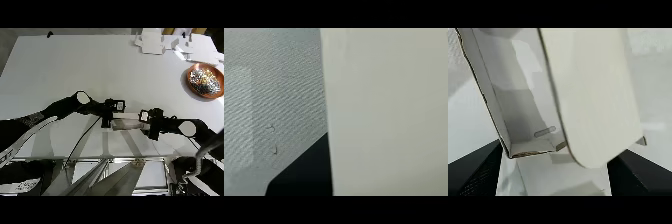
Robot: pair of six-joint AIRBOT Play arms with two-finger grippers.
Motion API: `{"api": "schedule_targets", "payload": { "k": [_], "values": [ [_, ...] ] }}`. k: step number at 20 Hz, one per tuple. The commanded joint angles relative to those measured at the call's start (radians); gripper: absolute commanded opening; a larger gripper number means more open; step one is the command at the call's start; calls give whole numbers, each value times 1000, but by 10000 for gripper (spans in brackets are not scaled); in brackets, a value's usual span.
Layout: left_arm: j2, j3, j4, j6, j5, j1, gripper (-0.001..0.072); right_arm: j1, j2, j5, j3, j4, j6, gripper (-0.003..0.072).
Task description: Fold the box and place the chain.
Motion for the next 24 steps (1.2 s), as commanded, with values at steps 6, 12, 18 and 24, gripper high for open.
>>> {"api": "schedule_targets", "payload": {
  "k": [6,12,18,24],
  "values": [
    [0,0,0,0,-1,-1,10,-168,-102,161,19,236,-492,681],
    [0,0,0,0,-1,-1,10,-199,-252,179,19,399,-653,681],
    [0,0,0,0,-2,-1,10,-200,-256,176,19,427,-715,681],
    [0,0,0,0,-1,-1,10,-200,-256,176,19,423,-715,583]
  ]
}}
